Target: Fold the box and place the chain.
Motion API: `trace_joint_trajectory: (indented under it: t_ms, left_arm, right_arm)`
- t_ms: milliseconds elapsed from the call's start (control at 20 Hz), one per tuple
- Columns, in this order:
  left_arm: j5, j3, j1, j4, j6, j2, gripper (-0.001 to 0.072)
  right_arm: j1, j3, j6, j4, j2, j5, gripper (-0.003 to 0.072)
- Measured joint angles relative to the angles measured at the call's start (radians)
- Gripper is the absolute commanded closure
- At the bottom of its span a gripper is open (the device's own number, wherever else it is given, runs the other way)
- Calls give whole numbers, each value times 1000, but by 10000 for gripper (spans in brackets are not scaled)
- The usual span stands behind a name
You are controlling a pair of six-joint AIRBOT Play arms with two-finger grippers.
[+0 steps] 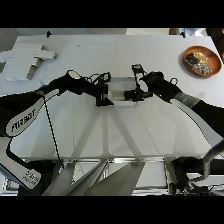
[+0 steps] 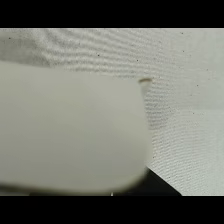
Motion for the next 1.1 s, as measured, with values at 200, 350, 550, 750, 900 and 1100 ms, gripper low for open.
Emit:
trace_joint_trajectory:
  t_ms: [200,350,550,750,900,1100]
  left_arm:
    - [0,0,0,2,5,0,234]
    - [0,0,0,1,2,0,234]
    - [0,0,0,2,3,0,234]
    - [0,0,0,2,3,0,234]
    - [0,0,0,1,2,0,234]
    - [0,0,0,1,2,0,234]
  right_arm:
    - [1,10,-4,3,0,-9,400]
    - [0,31,-2,-12,15,-12,400]
    - [-19,50,-18,-60,90,-5,400]
    - [-109,57,-83,-119,217,20,400]
    - [-238,74,-125,-144,292,42,397]
    - [-443,140,-201,-152,309,87,361]
